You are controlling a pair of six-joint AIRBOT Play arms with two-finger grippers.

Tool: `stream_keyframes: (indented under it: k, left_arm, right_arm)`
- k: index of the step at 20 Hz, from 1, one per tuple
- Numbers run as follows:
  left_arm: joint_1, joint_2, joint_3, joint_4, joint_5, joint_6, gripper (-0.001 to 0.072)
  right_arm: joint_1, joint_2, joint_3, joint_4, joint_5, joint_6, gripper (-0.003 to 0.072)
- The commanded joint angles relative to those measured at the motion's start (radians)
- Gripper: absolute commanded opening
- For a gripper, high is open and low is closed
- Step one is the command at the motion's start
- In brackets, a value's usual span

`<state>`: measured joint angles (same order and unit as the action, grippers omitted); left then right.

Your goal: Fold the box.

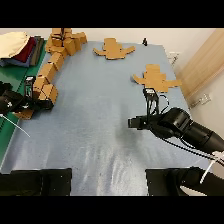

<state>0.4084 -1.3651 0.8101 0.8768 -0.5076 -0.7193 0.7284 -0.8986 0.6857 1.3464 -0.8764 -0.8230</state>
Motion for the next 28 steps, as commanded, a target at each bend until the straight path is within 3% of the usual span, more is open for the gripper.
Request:
stream_keyframes:
  k: [1,8,9,10,11,15,22,28]
  left_arm:
    - [0.0,0.0,0.001,-0.001,-0.002,-0.014,0.0357]
    - [0.0,0.0,0.001,-0.001,-0.013,-0.014,0.0358]
    - [0.001,0.0,0.001,0.0,-0.016,-0.014,0.0395]
    - [0.001,0.0,0.001,0.007,-0.019,-0.014,0.0588]
    - [0.001,0.0,0.001,0.015,-0.019,-0.014,0.0655]
    - [0.001,0.005,0.001,0.069,-0.05,-0.014,0.0656]
    - [0.005,0.055,0.064,0.225,-0.261,-0.117,0.0703]
    - [0.005,0.058,0.206,0.238,-0.597,-0.224,0.0702]
  right_arm:
    - [0.001,0.0,0.001,0.001,0.0,0.0,0.0005]
    - [0.001,0.0,0.001,0.002,0.0,0.0,0.0005]
    - [0.001,0.0,0.001,0.002,0.0,0.0,0.0005]
    - [0.001,0.0,0.001,0.001,0.0,0.0,0.0005]
    - [0.001,0.0,0.001,0.001,0.0,-0.001,0.0005]
    - [0.001,0.0,0.001,0.001,0.0,-0.001,0.0005]
    - [0.001,0.0,0.001,0.001,0.001,-0.024,0.0005]
    - [0.0,-0.001,0.001,0.005,-0.015,-0.025,0.0005]
